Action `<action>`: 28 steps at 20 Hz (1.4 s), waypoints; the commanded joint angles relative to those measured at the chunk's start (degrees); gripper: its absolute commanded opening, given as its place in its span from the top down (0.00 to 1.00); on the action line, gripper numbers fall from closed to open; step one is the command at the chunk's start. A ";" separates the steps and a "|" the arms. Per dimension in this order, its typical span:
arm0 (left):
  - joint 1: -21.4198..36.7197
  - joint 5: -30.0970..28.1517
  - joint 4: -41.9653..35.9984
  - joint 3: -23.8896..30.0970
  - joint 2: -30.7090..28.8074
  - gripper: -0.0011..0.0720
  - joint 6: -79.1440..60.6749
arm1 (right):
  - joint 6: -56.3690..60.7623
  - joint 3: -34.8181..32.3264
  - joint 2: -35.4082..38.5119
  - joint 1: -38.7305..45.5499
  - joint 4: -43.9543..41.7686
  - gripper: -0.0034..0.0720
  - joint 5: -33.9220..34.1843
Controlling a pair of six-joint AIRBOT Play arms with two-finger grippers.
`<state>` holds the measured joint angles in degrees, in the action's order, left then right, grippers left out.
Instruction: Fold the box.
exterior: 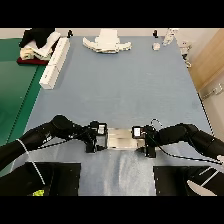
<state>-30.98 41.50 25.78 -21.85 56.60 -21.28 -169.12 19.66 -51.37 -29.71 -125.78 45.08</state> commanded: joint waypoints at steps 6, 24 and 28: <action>-2.29 -1.07 -0.13 0.09 0.98 0.03 3.32 | 0.02 0.02 0.00 -0.04 0.00 0.36 -0.02; -7.45 -9.01 -5.22 1.27 3.67 0.03 3.32 | 0.02 0.02 0.00 -0.04 0.00 0.36 0.00; -7.17 -8.98 -8.17 1.60 3.26 0.03 3.04 | 0.02 0.02 0.00 -0.04 0.00 0.36 -0.02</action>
<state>-38.37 32.67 19.64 -20.53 60.01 -18.00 -169.10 19.66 -51.37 -29.71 -125.78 45.08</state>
